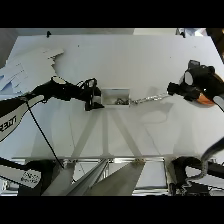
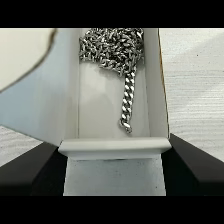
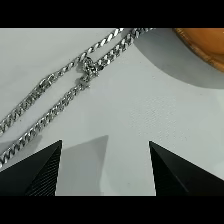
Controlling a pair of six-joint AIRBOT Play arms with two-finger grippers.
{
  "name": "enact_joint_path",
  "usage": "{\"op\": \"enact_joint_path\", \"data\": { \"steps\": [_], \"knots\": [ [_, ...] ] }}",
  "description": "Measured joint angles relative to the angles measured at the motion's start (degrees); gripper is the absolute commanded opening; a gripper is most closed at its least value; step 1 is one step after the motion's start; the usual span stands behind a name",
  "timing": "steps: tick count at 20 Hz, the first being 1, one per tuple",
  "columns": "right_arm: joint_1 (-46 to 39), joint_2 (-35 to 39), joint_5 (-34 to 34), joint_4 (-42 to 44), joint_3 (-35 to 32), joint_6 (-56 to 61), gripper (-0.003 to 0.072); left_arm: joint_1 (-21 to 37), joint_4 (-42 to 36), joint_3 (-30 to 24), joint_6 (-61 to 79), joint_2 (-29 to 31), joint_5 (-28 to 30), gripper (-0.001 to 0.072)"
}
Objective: Fold the box and place the chain.
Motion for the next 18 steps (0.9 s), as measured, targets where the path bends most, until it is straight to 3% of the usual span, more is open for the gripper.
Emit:
{"op": "enact_joint_path", "data": {
  "steps": [8, 11, 14, 15, 16, 18],
  "knots": [
    [-0.26, -6.99, -9.60, -1.27, -0.07, 12.41, 0.0595, 0.00, 0.00, 0.00, 0.00, 0.00, 0.00, 0.0376],
    [-0.26, -8.79, -12.63, -1.40, -0.04, 14.34, 0.0481, 0.00, 0.00, 0.00, 0.00, 0.00, 0.02, 0.0376],
    [-0.22, -9.73, -13.42, -1.16, -0.02, 14.78, 0.0196, 0.00, 0.02, 0.00, 0.02, 0.00, 0.00, 0.0376],
    [-0.22, -9.90, -13.55, -1.20, -0.02, 14.97, 0.0048, 0.00, 0.02, 0.00, 0.00, 0.00, -0.02, 0.0376],
    [-0.24, -10.03, -13.49, -1.36, -0.02, 15.08, 0.0010, 0.00, 0.02, 0.00, 0.00, 0.00, -0.02, 0.0376],
    [-0.22, -10.12, -13.11, -1.42, -0.02, 15.23, 0.0010, 0.00, 0.02, 0.00, 0.00, 0.00, 0.00, 0.0376]
  ]
}}
